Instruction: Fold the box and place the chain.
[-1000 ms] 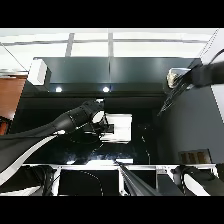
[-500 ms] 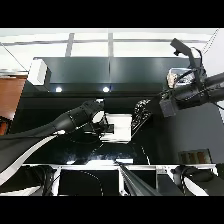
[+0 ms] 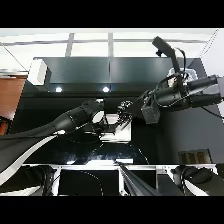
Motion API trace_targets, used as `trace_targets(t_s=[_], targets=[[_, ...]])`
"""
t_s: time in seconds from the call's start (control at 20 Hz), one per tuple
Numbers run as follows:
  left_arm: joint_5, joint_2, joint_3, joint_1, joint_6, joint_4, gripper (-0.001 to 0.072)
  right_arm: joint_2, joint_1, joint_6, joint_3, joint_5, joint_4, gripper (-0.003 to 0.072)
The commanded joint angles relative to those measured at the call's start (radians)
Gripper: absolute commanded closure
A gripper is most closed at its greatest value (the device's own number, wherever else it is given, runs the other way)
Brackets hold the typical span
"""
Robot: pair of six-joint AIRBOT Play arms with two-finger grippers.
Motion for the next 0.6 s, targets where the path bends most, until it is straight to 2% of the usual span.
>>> trace_targets(t_s=[0.0, 0.15, 0.3, 0.55], targets=[[0.000, -0.001, 0.001, 0.000, 0.000, 0.000, 0.0681, 0.000, 0.013, 0.014, -0.064, -0.023, -0.050, 0.0680], [0.000, -0.001, 0.001, 0.000, 0.000, 0.000, 0.0681, 0.000, 0.037, 0.012, -0.177, -0.073, -0.088, 0.0678], [0.000, -0.001, 0.001, 0.000, 0.000, 0.000, 0.0681, -0.006, 0.111, 0.028, -0.269, -0.203, -0.093, 0.0678], [0.000, -0.001, 0.001, 0.000, 0.000, -0.003, 0.0681, -0.014, 0.129, 0.068, -0.280, -0.250, -0.113, 0.0678]])
